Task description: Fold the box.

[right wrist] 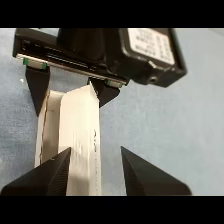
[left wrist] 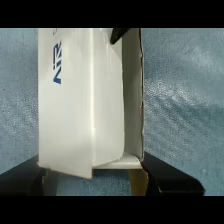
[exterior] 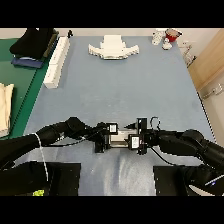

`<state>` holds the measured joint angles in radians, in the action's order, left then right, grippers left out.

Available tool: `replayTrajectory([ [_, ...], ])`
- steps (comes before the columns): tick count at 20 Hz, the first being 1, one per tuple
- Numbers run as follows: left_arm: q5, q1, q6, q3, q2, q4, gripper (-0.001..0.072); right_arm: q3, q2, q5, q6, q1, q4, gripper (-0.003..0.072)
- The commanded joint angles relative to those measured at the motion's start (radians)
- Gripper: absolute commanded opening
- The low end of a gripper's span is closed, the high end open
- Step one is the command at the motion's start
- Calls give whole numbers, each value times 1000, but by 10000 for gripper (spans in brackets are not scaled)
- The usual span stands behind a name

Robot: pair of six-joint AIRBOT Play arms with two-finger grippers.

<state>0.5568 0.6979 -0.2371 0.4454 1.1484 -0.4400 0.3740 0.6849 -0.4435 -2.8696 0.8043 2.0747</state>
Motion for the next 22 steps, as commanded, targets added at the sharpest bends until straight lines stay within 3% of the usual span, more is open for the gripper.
replayTrajectory([
  [1, 1, 1, -1, 0, 0, -1, 508, 0, 19, -13, 27, 0, 1, 430],
  [7, 1, 1, -1, 0, 0, -1, 507, 0, 48, -96, 42, 1, 39, 404],
  [9, 1, 1, -1, 0, 0, -1, 507, 0, 48, -97, 43, 1, 39, 291],
  [15, 1, 1, -1, 0, 0, -1, 507, 0, 48, -100, 44, 1, 51, 279],
  [17, 1, 1, -1, 0, 0, -1, 507, 0, 48, -111, 51, 1, 54, 158],
  [22, 1, 1, -1, 0, 0, -1, 507, 0, 48, -116, 52, 1, 54, 166],
])
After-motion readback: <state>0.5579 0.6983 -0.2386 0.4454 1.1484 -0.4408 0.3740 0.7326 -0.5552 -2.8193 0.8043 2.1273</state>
